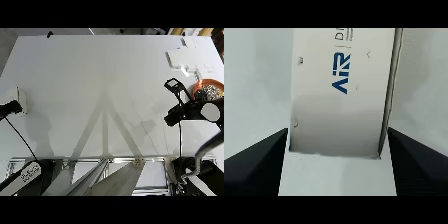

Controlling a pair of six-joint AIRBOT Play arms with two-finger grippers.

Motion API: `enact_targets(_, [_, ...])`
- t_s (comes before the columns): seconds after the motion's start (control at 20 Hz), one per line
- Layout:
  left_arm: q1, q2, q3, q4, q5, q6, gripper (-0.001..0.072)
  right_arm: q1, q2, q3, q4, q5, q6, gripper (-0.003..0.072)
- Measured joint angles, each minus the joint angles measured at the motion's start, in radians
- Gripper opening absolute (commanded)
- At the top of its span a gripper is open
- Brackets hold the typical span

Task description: Fold the box and place the chain.

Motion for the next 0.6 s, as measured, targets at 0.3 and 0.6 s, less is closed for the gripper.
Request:
enact_targets(0.3, [-0.082,0.191,0.0,-0.007,0.029,-0.003,0.0691,0.0,0.0,0.0,0.0,0.0,0.0,0.0017])
enact_targets(0.6, [-0.157,0.259,0.0,-0.006,0.051,-0.005,0.0691,0.0,0.0,0.0,0.0,0.0,0.0,0.0017])
